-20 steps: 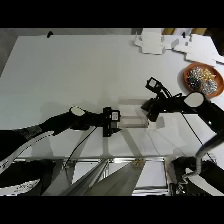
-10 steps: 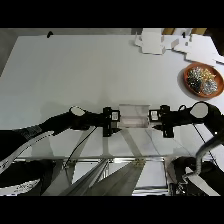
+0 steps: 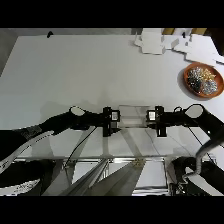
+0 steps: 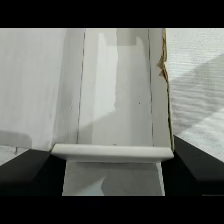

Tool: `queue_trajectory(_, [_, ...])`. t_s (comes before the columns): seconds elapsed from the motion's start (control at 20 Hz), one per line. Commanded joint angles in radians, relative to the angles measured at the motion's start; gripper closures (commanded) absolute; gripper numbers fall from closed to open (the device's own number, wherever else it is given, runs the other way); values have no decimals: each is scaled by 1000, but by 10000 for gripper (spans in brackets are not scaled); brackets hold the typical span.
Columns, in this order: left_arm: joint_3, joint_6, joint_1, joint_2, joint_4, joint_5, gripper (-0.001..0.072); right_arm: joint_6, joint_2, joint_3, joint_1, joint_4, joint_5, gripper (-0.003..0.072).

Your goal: Fold the box and place the chain.

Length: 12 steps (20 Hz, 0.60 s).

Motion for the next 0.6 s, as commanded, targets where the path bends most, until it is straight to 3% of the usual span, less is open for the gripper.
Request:
queue_trajectory(0.0, [0,0,0,-1,0,0,570,-17,-21,-3,0,78,-11,517])
queue_trajectory(0.2, [0,0,0,-1,0,0,570,-18,-61,-13,1,134,-14,505])
queue_trajectory(0.3, [0,0,0,-1,0,0,570,-17,-66,-26,1,154,-17,355])
queue_trajectory(0.4, [0,0,0,-1,0,0,570,-17,-66,-30,1,153,-15,264])
queue_trajectory(0.55, [0,0,0,-1,0,0,570,8,-51,-30,0,143,-11,253])
